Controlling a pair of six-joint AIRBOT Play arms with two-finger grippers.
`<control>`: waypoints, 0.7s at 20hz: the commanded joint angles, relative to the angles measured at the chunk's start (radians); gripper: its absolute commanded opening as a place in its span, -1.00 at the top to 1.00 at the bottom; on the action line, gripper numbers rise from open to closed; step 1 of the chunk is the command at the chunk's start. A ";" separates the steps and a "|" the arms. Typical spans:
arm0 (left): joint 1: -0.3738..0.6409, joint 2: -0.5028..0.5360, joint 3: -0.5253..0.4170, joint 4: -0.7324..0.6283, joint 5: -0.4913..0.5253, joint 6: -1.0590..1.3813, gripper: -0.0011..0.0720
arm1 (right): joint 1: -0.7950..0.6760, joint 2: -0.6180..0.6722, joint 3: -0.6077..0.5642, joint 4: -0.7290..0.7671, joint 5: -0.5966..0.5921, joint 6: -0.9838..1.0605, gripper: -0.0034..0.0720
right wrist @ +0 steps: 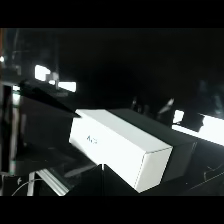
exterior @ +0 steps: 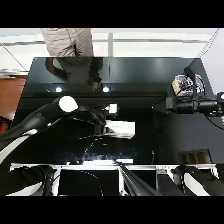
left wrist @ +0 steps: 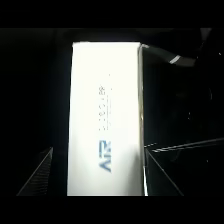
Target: Fold the box and place the chain.
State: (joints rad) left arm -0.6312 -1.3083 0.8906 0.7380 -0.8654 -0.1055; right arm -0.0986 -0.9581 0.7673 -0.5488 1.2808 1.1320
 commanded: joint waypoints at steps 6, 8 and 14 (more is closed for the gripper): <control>-0.048 -0.193 0.156 0.005 -0.064 -0.131 -0.98 | -0.008 0.004 0.001 -0.006 -0.008 -0.019 0.88; -0.049 -0.194 0.156 0.005 -0.087 -0.138 -0.98 | -0.008 0.004 0.001 -0.006 -0.011 -0.030 0.88; -0.055 -0.194 0.156 0.006 -0.116 -0.156 -0.98 | -0.008 0.004 0.001 -0.007 -0.033 -0.039 0.88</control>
State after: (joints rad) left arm -0.6838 -1.4998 1.0439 0.7437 -0.9550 -0.2474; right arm -0.1062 -0.9550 0.7673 -0.5556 1.2556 1.1004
